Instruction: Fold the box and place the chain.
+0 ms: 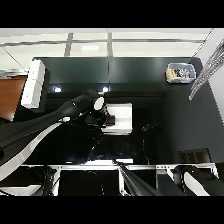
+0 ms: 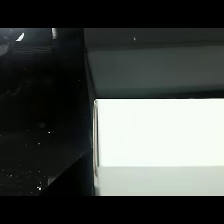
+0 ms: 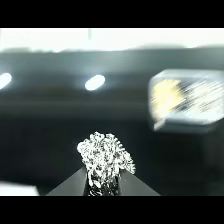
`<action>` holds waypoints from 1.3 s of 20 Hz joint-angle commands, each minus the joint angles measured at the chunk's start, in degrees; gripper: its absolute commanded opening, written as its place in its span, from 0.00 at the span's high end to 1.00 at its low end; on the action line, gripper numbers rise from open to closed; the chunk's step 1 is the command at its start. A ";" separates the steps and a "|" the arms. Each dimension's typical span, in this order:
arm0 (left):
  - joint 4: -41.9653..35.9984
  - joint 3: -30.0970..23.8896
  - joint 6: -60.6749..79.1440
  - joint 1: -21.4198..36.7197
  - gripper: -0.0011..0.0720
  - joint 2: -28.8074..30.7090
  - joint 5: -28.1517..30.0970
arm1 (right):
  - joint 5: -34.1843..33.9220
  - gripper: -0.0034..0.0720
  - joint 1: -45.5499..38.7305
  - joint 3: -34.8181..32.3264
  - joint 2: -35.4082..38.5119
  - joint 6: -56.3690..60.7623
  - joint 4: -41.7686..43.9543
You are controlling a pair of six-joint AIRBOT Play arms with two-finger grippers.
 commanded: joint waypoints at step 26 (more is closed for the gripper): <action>-0.02 0.04 0.00 0.17 0.95 0.00 -0.02 | -30.42 0.93 29.14 -44.28 -6.54 -0.72 21.55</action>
